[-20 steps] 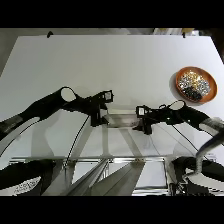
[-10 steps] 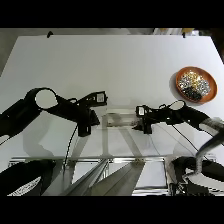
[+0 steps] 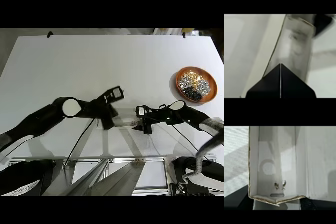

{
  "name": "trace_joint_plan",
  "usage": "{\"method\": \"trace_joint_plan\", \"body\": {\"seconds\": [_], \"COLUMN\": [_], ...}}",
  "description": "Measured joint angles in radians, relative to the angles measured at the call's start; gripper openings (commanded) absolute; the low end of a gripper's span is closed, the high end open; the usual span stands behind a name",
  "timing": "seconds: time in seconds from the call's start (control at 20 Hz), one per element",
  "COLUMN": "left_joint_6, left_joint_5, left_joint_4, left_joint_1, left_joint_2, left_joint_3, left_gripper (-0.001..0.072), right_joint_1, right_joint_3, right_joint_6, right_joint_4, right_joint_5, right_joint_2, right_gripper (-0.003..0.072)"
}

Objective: Fold the box and place the chain.

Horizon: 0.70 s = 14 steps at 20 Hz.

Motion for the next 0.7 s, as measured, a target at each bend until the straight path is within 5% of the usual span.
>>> {"method": "trace_joint_plan", "body": {"seconds": [0.3,0.5,0.7], "left_joint_6": [-0.175,-0.206,-0.209], "left_joint_5": [0.194,0.193,0.124], "left_joint_4": [-0.009,-0.003,0.086], "left_joint_1": [-0.001,-0.001,-0.001], "left_joint_2": [-0.136,-0.141,-0.035], "left_joint_3": [0.000,0.000,0.000], "left_gripper": [0.0001,0.0001,0.0005], "right_joint_1": [0.000,0.000,0.000], "right_joint_3": [0.000,0.000,0.000], "right_joint_6": [0.000,0.000,0.000], "right_joint_4": [0.000,0.000,0.000], "right_joint_5": [0.000,0.001,0.000], "right_joint_2": [0.000,0.000,0.000], "right_gripper": [0.0379,0.0379,0.0379]}}
